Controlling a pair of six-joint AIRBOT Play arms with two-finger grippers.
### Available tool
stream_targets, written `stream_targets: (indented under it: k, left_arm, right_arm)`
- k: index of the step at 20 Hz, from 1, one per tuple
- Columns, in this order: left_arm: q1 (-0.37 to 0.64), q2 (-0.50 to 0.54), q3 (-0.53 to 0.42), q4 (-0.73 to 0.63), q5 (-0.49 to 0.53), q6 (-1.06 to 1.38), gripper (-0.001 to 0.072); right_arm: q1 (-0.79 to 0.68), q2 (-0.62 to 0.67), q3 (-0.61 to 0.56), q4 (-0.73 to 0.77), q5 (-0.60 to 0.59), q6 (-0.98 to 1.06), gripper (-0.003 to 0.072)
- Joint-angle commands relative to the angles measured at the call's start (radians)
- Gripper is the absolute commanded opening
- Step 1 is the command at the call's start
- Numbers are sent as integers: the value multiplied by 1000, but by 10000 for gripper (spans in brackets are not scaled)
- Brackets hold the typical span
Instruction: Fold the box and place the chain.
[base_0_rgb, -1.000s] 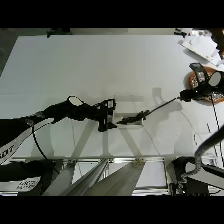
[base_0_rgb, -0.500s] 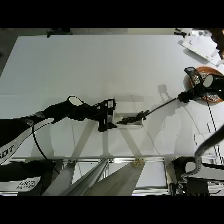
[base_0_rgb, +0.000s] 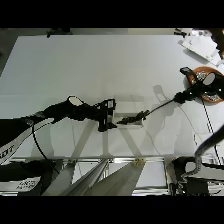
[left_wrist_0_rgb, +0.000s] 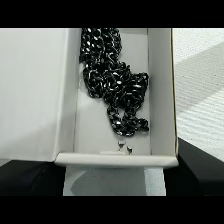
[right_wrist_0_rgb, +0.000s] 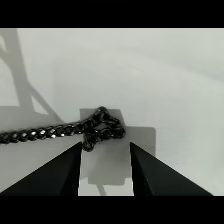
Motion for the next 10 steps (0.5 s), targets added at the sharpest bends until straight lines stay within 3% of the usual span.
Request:
stream_targets:
  k: [1, 5, 8, 10]
  left_arm:
    - [0, 0, 0, 0, 0, 0, 272]
    - [0, 0, 0, 0, 0, 0, 272]
    - [0, 0, 0, 0, 0, 0, 272]
    - [0, 0, 0, 0, 0, 0, 272]
  right_arm:
    - [-1, 2, 2, 59, 26, -56, 317]
    - [-1, -6, 2, 79, 18, -55, 286]
    - [0, -28, 2, 82, 27, -55, 176]
    - [-1, -32, 2, 78, 32, -54, 156]
